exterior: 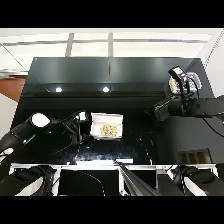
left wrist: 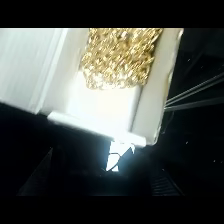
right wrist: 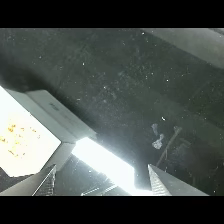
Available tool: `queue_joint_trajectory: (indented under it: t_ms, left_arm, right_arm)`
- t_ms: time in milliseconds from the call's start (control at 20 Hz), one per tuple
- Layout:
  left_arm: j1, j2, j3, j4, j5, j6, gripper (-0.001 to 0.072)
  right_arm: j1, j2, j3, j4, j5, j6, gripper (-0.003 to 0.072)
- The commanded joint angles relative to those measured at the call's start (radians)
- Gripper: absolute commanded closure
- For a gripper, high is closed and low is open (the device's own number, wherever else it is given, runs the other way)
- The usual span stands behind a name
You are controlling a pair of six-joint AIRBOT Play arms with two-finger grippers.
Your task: Fold the box and place the chain.
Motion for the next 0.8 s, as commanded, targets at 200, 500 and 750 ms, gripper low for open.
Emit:
queue_joint_trajectory:
  t_ms: [200,500,750]
  left_arm:
    - [0.024,-0.126,0.054,-0.117,-0.056,0.298,0.0013]
    - [0.026,-0.147,0.072,-0.179,-0.067,0.309,0.0012]
    - [0.024,-0.172,0.072,-0.191,-0.080,0.346,0.0014]
  right_arm:
    - [0.000,0.000,0.000,0.000,0.000,0.000,-0.0015]
    - [0.000,0.000,0.000,0.000,0.001,0.000,-0.0015]
    - [0.000,0.000,0.000,0.000,0.001,0.000,-0.0015]
